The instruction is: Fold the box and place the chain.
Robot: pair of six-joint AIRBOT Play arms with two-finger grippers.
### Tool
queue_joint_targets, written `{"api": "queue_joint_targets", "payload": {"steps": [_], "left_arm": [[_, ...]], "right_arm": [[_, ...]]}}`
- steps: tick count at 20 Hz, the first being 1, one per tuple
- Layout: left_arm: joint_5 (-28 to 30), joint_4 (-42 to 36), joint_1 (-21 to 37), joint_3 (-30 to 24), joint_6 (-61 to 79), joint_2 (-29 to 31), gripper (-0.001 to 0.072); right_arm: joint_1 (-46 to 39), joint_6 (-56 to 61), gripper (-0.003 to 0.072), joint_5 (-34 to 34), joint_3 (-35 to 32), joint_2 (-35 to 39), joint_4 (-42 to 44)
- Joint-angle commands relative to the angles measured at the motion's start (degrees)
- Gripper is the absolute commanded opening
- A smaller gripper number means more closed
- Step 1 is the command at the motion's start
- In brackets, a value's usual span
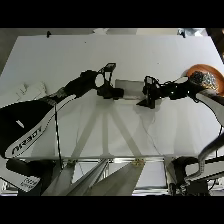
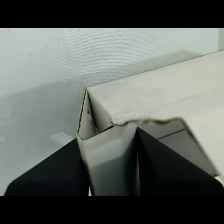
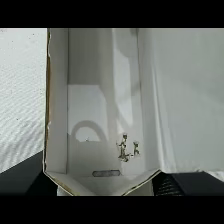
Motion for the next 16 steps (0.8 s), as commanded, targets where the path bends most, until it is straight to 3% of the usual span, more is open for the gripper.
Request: {"api": "queue_joint_targets", "payload": {"steps": [1,4,6,10,16], "left_arm": [[-3.04,1.03,-0.33,0.52,-5.09,-0.48,0.0273],[-3.26,1.51,-0.37,0.52,-7.43,-0.48,0.0247],[-3.23,0.81,-0.35,0.52,-7.39,-0.35,0.0392],[-3.26,-1.11,0.70,0.52,-3.67,1.60,0.0572],[-8.92,-2.89,4.90,0.50,7.82,4.55,0.0575]], "right_arm": [[0.00,0.00,0.0497,-0.02,0.02,0.00,0.09],[0.00,0.00,0.0497,-0.02,0.02,0.00,0.09],[0.00,0.00,0.0497,-0.02,0.02,0.00,0.09],[0.00,0.00,0.0497,-0.02,0.02,0.00,0.09],[0.00,0.00,0.0497,-0.02,0.02,0.00,0.09]]}}
